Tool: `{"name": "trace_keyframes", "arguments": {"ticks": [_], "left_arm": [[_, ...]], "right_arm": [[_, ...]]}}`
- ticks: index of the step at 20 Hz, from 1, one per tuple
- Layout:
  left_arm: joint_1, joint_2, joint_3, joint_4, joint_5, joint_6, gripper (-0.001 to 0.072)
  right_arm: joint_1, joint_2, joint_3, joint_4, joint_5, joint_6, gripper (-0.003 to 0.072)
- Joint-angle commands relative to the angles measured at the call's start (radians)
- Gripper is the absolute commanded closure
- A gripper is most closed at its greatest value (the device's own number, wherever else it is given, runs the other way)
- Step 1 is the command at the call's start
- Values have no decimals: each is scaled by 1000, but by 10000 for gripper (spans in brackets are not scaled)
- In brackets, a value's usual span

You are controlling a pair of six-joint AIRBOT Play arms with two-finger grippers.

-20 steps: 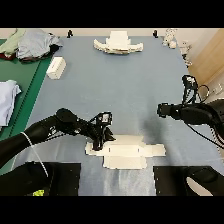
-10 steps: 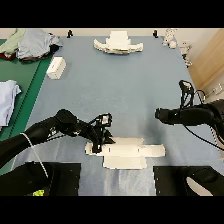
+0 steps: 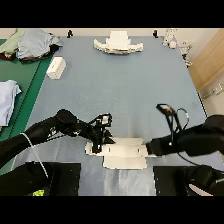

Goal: Fold the box.

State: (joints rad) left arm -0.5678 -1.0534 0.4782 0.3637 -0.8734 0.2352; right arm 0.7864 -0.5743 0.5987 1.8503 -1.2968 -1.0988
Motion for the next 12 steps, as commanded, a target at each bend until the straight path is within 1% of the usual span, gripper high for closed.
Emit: {"name": "trace_keyframes", "arguments": {"ticks": [1, 2, 3, 4, 6, 7, 9, 12], "left_arm": [[0, -1, -1, 0, 0, 0, 699], [0, -1, -1, 0, 1, 0, 699], [0, -1, -1, 0, 0, 0, 699], [0, -1, -1, 0, 1, 0, 699], [0, -1, -1, 0, 0, 0, 699], [0, -1, -1, 0, 0, 0, 699], [0, -1, -1, 0, 1, 0, 699], [0, -1, -1, 0, 1, 0, 698]], "right_arm": [[283, 31, -57, 27, 34, -122, 675], [359, 31, -79, -5, 60, -156, 576], [430, 31, -97, -77, 78, -166, 346], [486, 29, -111, -166, 92, -166, 201], [554, 13, -116, -310, 117, -179, 72], [578, -3, -116, -342, 146, -227, 72], [612, -54, -116, -343, 226, -301, 72], [679, -178, -116, -404, 273, -301, 75]]}}
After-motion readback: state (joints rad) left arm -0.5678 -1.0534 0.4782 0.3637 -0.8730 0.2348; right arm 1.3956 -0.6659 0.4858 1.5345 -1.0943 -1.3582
